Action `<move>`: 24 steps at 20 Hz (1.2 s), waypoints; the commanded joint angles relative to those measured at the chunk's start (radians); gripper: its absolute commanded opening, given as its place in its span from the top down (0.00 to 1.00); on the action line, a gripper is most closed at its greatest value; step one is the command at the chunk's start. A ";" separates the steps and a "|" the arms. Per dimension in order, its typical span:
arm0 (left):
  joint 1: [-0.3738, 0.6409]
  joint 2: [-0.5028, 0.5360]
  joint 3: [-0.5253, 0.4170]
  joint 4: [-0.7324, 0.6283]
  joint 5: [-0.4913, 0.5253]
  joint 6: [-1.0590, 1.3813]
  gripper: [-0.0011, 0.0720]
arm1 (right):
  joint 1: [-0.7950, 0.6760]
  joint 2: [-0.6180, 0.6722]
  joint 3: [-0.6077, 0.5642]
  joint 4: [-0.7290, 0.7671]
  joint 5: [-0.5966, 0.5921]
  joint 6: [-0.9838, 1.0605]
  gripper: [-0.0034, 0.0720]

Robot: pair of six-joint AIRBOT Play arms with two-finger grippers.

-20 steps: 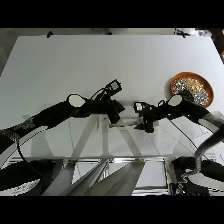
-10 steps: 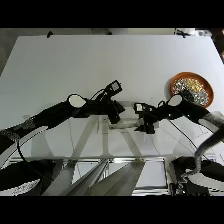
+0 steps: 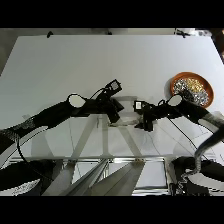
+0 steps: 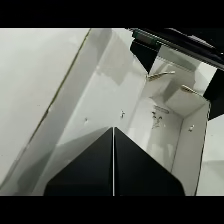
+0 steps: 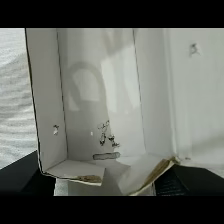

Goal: Fold the box and place the chain.

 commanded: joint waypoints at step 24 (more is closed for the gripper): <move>0.000 -0.062 0.001 0.004 -0.021 -0.112 0.98 | 0.000 0.001 0.000 0.023 -0.005 -0.025 0.20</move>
